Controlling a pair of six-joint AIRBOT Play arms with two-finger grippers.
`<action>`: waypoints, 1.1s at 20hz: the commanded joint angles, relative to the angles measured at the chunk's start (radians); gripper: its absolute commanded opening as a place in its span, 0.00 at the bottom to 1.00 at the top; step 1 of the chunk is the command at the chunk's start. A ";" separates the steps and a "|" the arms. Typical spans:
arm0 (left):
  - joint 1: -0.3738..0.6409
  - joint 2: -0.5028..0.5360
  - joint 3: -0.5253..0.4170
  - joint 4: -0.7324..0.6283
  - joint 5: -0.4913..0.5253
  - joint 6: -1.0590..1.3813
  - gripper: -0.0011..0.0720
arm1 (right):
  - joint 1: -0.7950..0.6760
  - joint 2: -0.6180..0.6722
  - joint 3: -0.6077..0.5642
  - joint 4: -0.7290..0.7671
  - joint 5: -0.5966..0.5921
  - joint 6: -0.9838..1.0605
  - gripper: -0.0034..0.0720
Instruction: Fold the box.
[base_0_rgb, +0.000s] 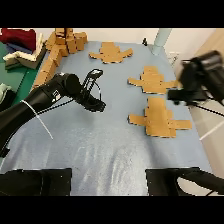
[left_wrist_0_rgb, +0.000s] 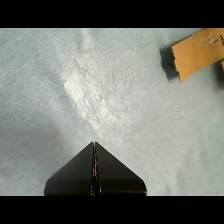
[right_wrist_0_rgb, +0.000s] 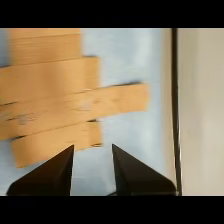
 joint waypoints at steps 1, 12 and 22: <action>0.000 0.000 0.001 -0.014 0.023 0.000 0.04 | -0.308 0.047 -0.085 0.114 0.097 -0.203 0.56; 0.000 0.000 0.001 -0.337 0.023 0.043 0.77 | -0.919 -0.349 -0.092 0.725 0.124 -0.896 0.56; 0.002 0.000 0.001 -0.470 -0.064 0.087 0.77 | -0.917 -0.411 -0.051 0.763 0.154 -0.980 0.55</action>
